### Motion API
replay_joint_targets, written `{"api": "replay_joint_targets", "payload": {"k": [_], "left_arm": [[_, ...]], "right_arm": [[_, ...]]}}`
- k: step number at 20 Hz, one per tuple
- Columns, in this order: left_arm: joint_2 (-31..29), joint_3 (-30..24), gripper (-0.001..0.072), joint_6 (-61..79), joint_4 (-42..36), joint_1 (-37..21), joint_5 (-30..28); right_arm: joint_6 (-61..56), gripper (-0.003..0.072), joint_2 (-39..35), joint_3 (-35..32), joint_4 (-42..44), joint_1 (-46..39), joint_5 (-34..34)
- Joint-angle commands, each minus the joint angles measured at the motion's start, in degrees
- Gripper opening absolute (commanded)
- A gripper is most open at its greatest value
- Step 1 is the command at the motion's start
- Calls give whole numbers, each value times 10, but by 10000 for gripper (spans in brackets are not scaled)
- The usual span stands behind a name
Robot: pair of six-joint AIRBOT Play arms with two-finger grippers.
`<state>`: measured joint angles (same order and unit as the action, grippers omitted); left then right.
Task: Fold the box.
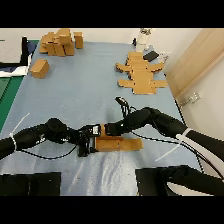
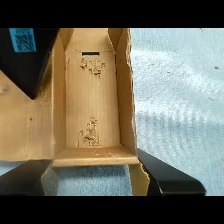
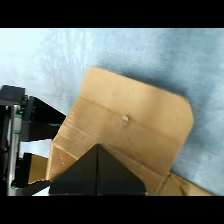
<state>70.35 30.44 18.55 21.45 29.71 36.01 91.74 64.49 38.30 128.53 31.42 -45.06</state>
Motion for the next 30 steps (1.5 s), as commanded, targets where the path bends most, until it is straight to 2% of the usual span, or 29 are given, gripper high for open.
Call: {"api": "replay_joint_targets", "payload": {"k": [1,6,10,12,14,16,18,19,20,21,25,30], "left_arm": [[0,0,517,0,0,0,1],[0,0,517,0,0,0,1],[0,0,517,0,0,0,1],[0,0,517,0,0,0,1],[0,0,517,0,0,0,1],[0,0,517,0,0,0,1],[0,0,517,0,0,0,1],[0,0,517,0,0,0,1],[0,0,517,0,0,0,1],[0,0,517,0,0,0,1],[0,0,517,0,0,0,1],[0,0,517,0,0,0,1]], "right_arm": [[34,2,19,2,-8,0,7],[59,1,13,14,-27,0,13],[42,1,-61,38,-101,0,-3],[-14,1,-117,39,-186,0,-50],[-31,1,-165,37,-233,0,-117],[-15,1,-212,17,-233,9,-189],[65,3,-252,-26,-215,42,-246],[92,94,-264,-51,-214,59,-254],[127,441,-268,-76,-234,74,-249],[172,639,-265,-94,-259,81,-241],[236,639,-218,-117,-356,83,-160],[338,639,-173,-108,-355,83,-40]]}}
